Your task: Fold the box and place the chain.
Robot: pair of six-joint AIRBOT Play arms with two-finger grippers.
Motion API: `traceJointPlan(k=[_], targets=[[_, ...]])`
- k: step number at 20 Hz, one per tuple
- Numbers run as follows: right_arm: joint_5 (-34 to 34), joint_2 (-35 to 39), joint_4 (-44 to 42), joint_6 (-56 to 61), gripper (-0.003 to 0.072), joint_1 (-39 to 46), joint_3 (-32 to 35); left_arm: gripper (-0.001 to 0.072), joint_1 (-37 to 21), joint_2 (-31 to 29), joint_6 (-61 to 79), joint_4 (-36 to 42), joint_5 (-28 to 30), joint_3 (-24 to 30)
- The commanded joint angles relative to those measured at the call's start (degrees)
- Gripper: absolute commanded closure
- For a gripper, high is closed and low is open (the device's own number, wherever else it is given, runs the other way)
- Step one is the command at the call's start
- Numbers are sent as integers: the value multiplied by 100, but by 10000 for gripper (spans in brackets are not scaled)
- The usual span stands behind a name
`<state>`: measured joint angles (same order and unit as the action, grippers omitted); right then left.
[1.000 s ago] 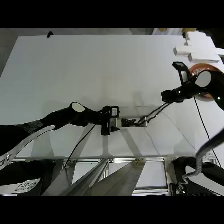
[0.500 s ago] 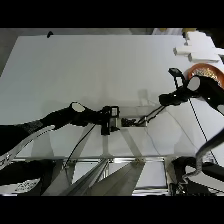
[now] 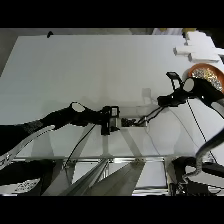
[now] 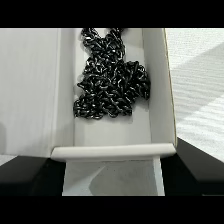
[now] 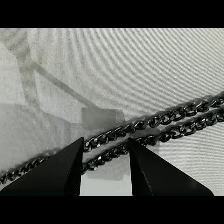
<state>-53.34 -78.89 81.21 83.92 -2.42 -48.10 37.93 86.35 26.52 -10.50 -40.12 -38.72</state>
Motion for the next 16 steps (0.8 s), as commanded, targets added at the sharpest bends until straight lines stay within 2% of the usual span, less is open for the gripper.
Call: traceJointPlan(k=[1,2,3,5,10,16], targets=[[168,-42,7,9,368,4,2,677,2,-4,2,0,2,0],[179,-42,7,11,382,2,2,677,2,-4,2,0,2,0],[179,-44,7,9,433,4,2,677,2,-4,2,-2,0,0],[173,-46,9,2,660,4,2,677,2,-4,2,-2,2,0],[-197,109,7,-286,677,2,0,677,2,-4,2,0,2,0],[-774,1185,-76,-400,677,-63,2,677,2,-4,2,0,0,0]])
